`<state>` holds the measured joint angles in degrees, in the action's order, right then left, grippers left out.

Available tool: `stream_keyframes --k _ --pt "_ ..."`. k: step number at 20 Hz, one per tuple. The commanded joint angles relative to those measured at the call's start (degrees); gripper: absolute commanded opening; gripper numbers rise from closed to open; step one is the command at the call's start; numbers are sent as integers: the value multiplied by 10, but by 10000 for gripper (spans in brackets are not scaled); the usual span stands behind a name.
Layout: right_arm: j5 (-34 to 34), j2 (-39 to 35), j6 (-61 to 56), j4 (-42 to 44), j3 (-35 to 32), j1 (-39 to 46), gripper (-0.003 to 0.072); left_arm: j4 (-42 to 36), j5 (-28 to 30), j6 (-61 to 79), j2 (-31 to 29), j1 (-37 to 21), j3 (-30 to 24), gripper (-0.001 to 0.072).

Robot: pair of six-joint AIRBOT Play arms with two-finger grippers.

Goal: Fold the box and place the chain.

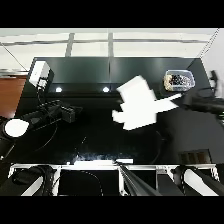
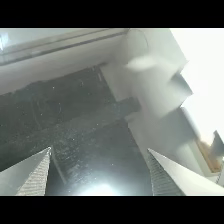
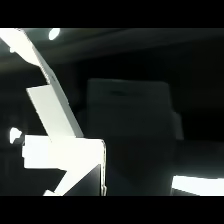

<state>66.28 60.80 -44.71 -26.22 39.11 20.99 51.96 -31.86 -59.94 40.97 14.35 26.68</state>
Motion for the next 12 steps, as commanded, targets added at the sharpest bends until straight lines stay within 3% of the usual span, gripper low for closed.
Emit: stream_keyframes --k 1,7,12 --pt "-123 -41 -12 41 -52 -157 9 -2 3 0 1 5 0 709" --pt "-246 -118 -8 37 -146 -277 9 -25 0 -5 39 37 0 709" --pt "-352 -191 9 34 -213 -359 9 -95 1 -5 111 46 0 709"
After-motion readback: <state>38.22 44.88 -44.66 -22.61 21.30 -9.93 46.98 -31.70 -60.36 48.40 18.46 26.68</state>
